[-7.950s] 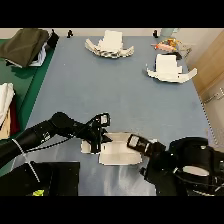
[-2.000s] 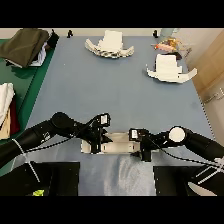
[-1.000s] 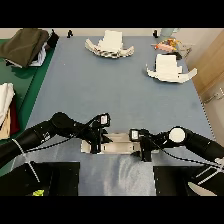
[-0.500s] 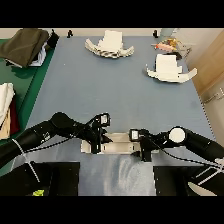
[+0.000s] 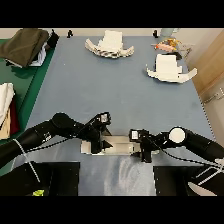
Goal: Fold the box.
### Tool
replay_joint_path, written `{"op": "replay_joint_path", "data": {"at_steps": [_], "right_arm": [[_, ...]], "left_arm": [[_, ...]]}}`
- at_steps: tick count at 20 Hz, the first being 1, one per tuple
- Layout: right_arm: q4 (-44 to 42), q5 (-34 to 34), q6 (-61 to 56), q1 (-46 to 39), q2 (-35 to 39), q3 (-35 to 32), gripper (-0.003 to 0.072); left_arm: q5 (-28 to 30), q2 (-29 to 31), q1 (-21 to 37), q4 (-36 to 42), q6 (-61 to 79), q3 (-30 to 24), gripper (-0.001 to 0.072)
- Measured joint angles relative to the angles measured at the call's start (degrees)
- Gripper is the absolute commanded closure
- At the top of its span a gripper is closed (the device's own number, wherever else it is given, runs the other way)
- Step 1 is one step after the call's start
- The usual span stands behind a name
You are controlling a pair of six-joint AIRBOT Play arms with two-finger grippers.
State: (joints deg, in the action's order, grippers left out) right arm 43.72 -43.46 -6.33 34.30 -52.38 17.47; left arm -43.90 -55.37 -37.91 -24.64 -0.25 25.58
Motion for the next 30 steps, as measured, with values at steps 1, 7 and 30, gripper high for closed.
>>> {"op": "replay_joint_path", "data": {"at_steps": [1,7,30], "right_arm": [[0.0,0.1,0.0,0.0,0.0,0.0,0.0204],[0.0,0.2,0.0,0.0,0.0,0.0,0.0204],[0.0,0.4,-0.1,0.0,0.0,0.0,0.0203]], "left_arm": [[0.2,0.3,0.0,-0.1,-1.3,0.0,0.0229],[-4.4,7.8,0.1,-13.7,-21.0,0.1,0.0231],[3.6,-5.3,0.0,-3.7,-75.4,7.6,0.0696]]}}
